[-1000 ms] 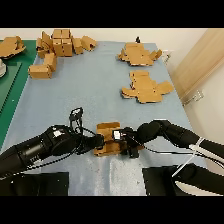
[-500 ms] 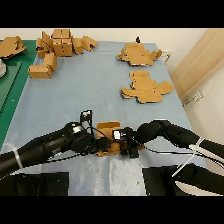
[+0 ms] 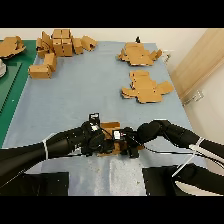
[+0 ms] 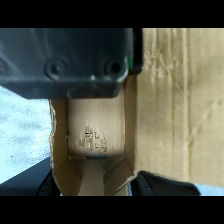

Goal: Fold the box.

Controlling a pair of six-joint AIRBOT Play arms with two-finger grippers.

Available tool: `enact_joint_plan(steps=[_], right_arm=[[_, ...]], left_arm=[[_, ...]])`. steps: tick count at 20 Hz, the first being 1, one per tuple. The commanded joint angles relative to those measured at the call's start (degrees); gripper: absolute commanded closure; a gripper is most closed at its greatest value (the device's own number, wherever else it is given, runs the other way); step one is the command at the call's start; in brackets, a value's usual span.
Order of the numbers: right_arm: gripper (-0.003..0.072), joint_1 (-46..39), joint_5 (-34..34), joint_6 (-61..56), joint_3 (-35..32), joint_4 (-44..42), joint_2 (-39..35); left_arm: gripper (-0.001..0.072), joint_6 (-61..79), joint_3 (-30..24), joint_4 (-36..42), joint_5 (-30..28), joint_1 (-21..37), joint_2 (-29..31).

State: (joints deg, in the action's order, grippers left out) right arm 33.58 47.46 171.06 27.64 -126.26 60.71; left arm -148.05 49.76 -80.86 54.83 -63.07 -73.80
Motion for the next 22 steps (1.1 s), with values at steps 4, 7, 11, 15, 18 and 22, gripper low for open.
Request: enact_joint_plan(steps=[4,7,11,15,18,22], right_arm=[[0.0115,0.04,0.0,0.0,0.02,-0.02,0.04],[0.0114,0.04,-0.02,-0.02,0.02,-0.02,0.04],[0.0114,0.04,0.0,0.0,0.02,-0.02,0.04],[0.0115,0.04,-0.02,0.0,0.02,-0.02,0.04],[0.0114,0.04,-0.02,0.0,0.02,-0.02,0.04],[0.0115,0.04,0.0,-0.02,0.02,0.0,0.04]], left_arm=[[0.0266,-0.24,0.81,0.09,0.17,-0.17,-1.2],[0.0678,0.83,1.79,0.04,-0.04,-0.17,-1.22],[0.0699,0.85,1.9,0.98,1.16,-0.17,-1.22],[0.0697,1.64,1.97,1.18,1.09,-0.17,-1.2],[0.0011,1.88,1.97,1.22,1.18,-0.15,-1.2],[0.0012,1.9,2.14,1.05,1.29,-0.04,0.35]])
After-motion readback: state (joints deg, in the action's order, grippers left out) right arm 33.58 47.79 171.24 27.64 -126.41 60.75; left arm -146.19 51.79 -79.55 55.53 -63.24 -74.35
